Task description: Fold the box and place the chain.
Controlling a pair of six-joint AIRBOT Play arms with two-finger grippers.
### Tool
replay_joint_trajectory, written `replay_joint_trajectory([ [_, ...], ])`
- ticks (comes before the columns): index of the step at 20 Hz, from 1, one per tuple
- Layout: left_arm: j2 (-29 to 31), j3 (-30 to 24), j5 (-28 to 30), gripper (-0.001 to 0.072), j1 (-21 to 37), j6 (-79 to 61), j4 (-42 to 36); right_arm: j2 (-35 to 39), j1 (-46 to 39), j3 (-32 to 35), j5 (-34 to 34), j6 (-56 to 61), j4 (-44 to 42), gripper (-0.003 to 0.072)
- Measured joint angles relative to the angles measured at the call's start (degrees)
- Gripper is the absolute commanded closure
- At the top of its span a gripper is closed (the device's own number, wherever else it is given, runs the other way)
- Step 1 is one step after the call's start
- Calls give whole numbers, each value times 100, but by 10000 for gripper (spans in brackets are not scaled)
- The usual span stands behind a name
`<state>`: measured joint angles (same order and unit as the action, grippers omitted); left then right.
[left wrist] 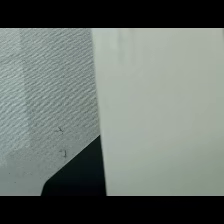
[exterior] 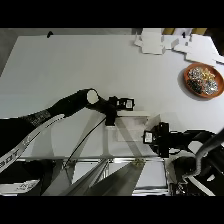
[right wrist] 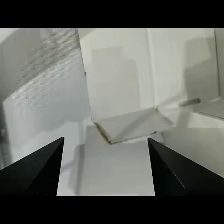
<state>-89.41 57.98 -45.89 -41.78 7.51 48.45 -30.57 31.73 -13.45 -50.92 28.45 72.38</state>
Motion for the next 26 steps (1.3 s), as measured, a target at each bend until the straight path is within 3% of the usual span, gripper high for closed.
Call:
replay_joint_trajectory([
  [5, 0, 0, 0, 701, 0, 0, 0, 0, 629, 446, 1056, -269, 273, 107],
  [13, 0, 0, 0, 701, 0, 0, 0, -254, 876, 608, 1856, -284, 695, 108],
  [21, 0, -2, 0, 701, 0, 2, -2, -354, 876, 280, 1886, -284, 791, 108],
  [26, -2, -2, 0, 701, 0, 2, 0, -358, 431, 46, 1709, -310, 476, 108],
])
